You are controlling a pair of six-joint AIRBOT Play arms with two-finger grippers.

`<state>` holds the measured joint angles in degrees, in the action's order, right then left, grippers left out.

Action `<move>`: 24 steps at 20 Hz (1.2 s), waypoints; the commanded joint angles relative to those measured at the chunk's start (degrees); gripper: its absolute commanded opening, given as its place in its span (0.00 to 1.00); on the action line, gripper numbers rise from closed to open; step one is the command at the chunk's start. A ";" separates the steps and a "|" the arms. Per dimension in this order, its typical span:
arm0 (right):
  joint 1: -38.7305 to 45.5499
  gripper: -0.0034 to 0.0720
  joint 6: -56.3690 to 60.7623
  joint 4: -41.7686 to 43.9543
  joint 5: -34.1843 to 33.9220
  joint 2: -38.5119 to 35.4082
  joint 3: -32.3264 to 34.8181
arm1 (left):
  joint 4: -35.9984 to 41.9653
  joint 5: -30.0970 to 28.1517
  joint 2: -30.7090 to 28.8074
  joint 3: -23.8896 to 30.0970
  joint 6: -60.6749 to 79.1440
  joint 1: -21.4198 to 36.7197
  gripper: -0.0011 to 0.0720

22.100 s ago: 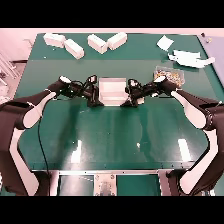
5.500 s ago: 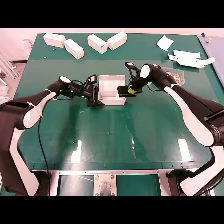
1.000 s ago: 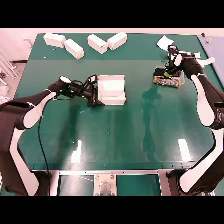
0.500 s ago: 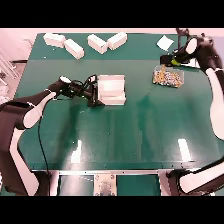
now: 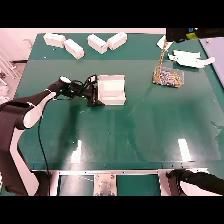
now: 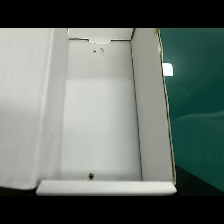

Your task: Fold the box and place the chain.

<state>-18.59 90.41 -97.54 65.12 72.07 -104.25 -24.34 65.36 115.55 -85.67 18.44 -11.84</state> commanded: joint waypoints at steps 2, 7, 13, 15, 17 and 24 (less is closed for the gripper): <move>-9.75 0.04 -0.76 -0.48 -0.57 -3.56 0.11 | -0.02 -0.07 -0.02 0.02 0.00 0.04 0.87; -15.32 0.04 -0.44 0.09 -1.42 -3.50 3.48 | -0.02 -0.22 -0.02 0.02 0.00 0.04 0.87; -15.37 0.04 -0.48 6.08 -8.68 -3.48 12.20 | -0.02 -0.22 -0.02 0.00 0.00 0.04 0.87; -15.30 0.04 -0.46 6.08 -10.36 -3.06 14.84 | -0.02 -0.24 -0.02 0.02 0.00 0.04 0.87; -15.30 0.04 0.85 6.62 -11.87 -1.86 16.22 | -0.02 -0.24 -0.02 0.02 0.00 0.04 0.87; -15.32 0.05 0.74 13.57 -17.51 6.62 20.02 | -0.02 -0.20 -0.02 0.02 0.00 0.04 0.87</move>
<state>-33.87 91.00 -87.29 50.65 75.40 -86.26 -24.34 65.14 115.55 -85.67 18.44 -11.84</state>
